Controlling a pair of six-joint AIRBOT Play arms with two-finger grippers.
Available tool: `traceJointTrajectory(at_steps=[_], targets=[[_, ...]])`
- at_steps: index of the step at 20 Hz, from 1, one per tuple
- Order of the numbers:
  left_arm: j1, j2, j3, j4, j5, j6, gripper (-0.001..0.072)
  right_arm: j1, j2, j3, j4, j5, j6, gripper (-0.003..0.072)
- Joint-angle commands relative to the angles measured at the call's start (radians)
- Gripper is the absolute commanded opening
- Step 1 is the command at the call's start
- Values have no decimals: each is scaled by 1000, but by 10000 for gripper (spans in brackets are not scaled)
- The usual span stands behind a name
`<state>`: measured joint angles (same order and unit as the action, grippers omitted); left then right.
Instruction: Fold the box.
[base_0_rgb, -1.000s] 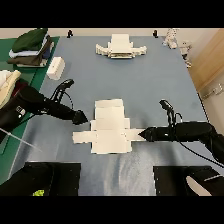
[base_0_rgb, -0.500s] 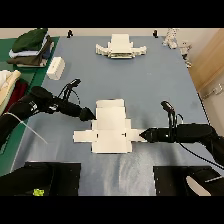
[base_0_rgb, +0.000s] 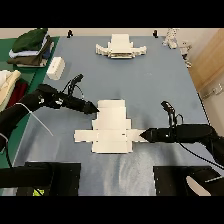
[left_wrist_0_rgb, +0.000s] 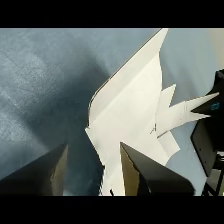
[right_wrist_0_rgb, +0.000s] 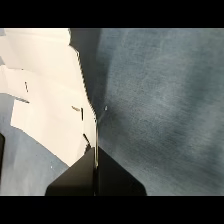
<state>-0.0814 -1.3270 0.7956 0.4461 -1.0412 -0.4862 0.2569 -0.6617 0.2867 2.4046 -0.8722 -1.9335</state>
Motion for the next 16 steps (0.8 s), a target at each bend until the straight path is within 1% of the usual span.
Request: traceJointTrajectory(at_steps=[1,5,9,13,16], targets=[[0,-63,19,-50,-34,45,473,1,1,0,-1,0,9,1],[0,-91,19,-55,-60,63,473,1,0,0,-21,0,26,2],[0,-98,19,-124,-89,134,472,1,0,0,-27,0,34,2],[-2,-101,19,-132,-97,152,472,1,0,0,-26,0,34,2],[-42,-101,19,-130,-119,170,472,1,0,0,-26,0,34,2]])
